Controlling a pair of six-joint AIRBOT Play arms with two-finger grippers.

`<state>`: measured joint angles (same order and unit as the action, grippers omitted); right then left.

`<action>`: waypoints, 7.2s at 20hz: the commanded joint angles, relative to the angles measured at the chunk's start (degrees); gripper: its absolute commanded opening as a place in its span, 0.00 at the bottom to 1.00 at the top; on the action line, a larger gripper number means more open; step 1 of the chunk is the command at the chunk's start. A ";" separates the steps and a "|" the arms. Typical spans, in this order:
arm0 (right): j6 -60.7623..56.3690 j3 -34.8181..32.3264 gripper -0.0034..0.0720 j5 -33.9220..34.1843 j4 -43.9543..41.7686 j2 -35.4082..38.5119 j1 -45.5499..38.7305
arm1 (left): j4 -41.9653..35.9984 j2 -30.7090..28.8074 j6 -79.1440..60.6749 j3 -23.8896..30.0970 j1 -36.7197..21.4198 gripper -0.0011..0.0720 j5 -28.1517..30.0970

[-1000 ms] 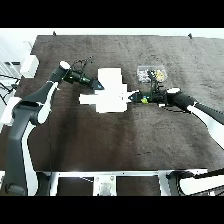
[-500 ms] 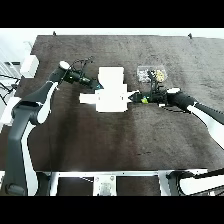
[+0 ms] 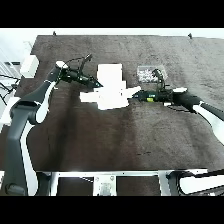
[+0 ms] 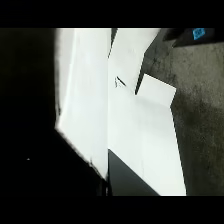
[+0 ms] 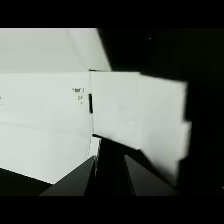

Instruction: Fold the box and place the chain.

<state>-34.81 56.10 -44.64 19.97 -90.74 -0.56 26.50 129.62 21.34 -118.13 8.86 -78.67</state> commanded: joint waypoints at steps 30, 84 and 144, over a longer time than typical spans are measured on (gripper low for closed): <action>4.04 -0.04 0.36 -2.95 -1.77 2.08 -11.06 | -5.79 -11.61 -41.00 26.32 2.82 0.04 11.26; 50.31 -9.29 0.89 12.98 10.91 7.67 15.56 | -6.40 -11.80 -42.36 28.30 2.82 0.05 14.58; 52.41 25.07 0.89 -25.97 12.24 -19.26 4.07 | -6.34 -11.80 -42.38 28.30 2.80 0.05 14.19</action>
<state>18.02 80.51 -69.34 31.77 -108.95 3.18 20.21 117.82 -21.04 -89.84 11.68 -64.64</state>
